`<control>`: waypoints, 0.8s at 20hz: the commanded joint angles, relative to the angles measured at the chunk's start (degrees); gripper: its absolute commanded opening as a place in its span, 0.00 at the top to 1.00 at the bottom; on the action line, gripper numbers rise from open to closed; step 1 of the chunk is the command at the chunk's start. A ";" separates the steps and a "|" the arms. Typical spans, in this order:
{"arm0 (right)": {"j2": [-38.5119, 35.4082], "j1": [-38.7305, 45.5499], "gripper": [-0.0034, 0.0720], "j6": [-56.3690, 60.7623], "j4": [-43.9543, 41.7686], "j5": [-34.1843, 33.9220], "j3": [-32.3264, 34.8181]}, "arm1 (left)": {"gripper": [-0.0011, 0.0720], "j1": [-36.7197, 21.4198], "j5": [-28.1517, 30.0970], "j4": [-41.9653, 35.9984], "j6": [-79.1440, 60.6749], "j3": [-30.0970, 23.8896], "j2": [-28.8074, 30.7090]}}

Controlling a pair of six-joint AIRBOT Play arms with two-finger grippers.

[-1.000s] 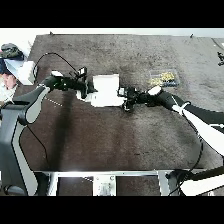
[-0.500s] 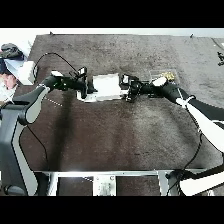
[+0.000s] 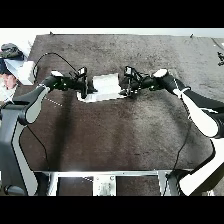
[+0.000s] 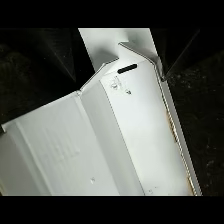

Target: Fold the box and place the chain.

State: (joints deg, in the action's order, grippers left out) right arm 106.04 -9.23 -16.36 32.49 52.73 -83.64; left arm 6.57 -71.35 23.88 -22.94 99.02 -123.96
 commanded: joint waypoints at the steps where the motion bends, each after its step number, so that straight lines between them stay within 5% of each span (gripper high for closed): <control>1: 6.10 1.22 0.17 5.81 3.54 9.11 -8.70 | 0.97 0.00 -0.04 0.04 -0.02 -0.02 -0.04; 5: 9.11 1.11 0.16 5.62 4.52 11.63 -13.86 | 0.97 0.00 -0.04 0.04 -0.02 -0.02 -0.04; 16: 10.62 -0.61 0.16 3.91 3.04 13.92 -14.03 | 0.97 0.00 -0.04 0.02 -0.02 -0.02 -0.04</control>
State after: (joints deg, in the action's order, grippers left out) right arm 115.94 -9.61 -12.64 36.03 64.88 -97.51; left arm 6.50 -71.44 23.94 -22.94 99.02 -123.96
